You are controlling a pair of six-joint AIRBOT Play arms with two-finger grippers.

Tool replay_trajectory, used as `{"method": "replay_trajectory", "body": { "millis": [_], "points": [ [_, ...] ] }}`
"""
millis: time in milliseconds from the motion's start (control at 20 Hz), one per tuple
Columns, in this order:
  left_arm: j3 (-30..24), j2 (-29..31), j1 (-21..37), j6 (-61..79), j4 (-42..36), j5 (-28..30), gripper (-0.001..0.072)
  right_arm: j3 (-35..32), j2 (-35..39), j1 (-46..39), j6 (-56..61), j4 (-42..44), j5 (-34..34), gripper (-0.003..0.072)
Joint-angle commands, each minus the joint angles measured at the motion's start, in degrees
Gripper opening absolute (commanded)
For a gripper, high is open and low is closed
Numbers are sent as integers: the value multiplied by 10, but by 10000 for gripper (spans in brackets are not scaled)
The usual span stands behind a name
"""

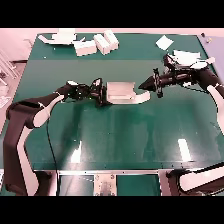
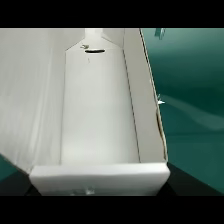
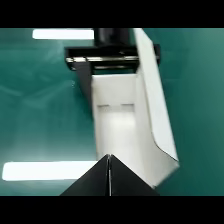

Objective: Fold the box and place the chain.

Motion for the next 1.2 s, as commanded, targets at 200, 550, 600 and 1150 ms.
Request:
{"method": "replay_trajectory", "body": {
  "millis": [200,550,600,1150],
  "points": [
    [0,0,0,0,0,0,285,-2,-4,62,41,6,-76,10],
    [0,0,0,0,0,-1,285,7,-44,68,23,15,-185,10],
    [0,0,0,0,0,-1,285,10,-44,68,19,15,-201,10],
    [0,0,0,0,0,-3,284,23,-98,68,-20,46,-270,8]
  ]
}}
